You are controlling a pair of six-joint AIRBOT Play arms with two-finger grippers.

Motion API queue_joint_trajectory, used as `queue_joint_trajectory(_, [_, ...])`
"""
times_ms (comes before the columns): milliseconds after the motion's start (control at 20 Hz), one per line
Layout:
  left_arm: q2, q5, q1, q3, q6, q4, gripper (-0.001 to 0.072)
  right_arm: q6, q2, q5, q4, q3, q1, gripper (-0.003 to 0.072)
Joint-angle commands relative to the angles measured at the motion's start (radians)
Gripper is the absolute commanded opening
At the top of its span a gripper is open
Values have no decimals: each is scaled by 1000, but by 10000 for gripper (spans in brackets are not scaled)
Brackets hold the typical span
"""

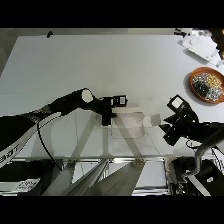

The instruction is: Fold the box and place the chain.

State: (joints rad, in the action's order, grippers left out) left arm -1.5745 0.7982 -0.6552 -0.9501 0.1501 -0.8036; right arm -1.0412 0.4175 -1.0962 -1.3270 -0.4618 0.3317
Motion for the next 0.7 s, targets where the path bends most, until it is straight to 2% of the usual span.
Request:
queue_joint_trajectory(0, [1,-1,-1,0,0,2,13,284,0,-34,52,4,1,406])
queue_joint_trajectory(100, [1,-1,-1,0,0,2,13,297,0,-20,85,41,1,455])
queue_joint_trajectory(200, [1,-1,-1,0,0,2,13,424,0,-4,88,99,1,487])
queue_joint_trajectory(250, [1,-1,-1,0,0,2,13,502,0,29,112,128,1,569])
queue_joint_trajectory(350, [1,-1,-1,0,0,2,13,647,1,106,186,185,30,664])
queue_joint_trajectory(450, [1,-1,-1,0,0,2,13,718,2,205,186,254,81,695])
queue_joint_trajectory(650, [1,0,-1,0,0,2,13,758,53,352,180,317,186,695])
